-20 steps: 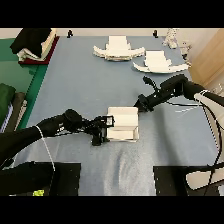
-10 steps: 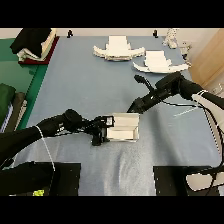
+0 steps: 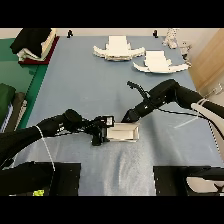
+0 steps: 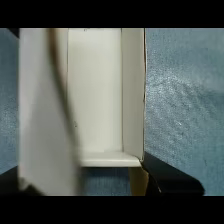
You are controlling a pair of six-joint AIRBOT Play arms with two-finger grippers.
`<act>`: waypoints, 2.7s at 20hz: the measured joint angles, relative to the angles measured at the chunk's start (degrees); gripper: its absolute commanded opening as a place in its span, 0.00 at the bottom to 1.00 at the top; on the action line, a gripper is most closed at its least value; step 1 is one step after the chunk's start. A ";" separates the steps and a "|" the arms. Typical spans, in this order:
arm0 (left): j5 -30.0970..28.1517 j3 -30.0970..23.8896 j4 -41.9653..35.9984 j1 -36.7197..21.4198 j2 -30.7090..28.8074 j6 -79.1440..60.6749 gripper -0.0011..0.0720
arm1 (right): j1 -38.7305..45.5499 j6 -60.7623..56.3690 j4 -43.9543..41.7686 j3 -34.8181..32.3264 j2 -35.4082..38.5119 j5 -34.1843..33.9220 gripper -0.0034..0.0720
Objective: Fold the box.
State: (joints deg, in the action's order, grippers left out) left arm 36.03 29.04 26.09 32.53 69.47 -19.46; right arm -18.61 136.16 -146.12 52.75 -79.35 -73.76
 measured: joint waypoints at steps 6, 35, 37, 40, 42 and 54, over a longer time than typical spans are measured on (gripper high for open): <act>0.00 0.00 0.00 0.00 0.00 0.00 0.70 | -2.49 2.23 2.36 -12.33 15.67 13.16 0.04; 0.00 0.00 0.02 0.00 0.00 0.02 0.70 | -22.49 19.47 21.00 -24.76 31.65 38.82 0.86; 0.00 0.00 0.02 0.00 0.00 0.02 0.69 | -22.49 22.12 21.09 -24.76 31.30 38.56 0.86; 0.00 0.00 0.02 0.00 0.00 0.02 0.69 | -22.51 25.77 21.22 -24.76 30.53 38.53 0.86; 0.00 0.00 0.00 0.00 0.00 0.02 0.70 | -22.51 28.00 21.24 -24.76 30.01 38.75 0.86; -0.20 0.00 -0.20 -0.02 0.00 0.17 0.70 | -22.58 35.39 21.73 -24.70 28.92 42.51 0.83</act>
State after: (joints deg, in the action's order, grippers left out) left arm 35.83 29.04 25.89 32.51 69.47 -19.29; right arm -41.19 171.54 -124.40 28.05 -50.43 -31.24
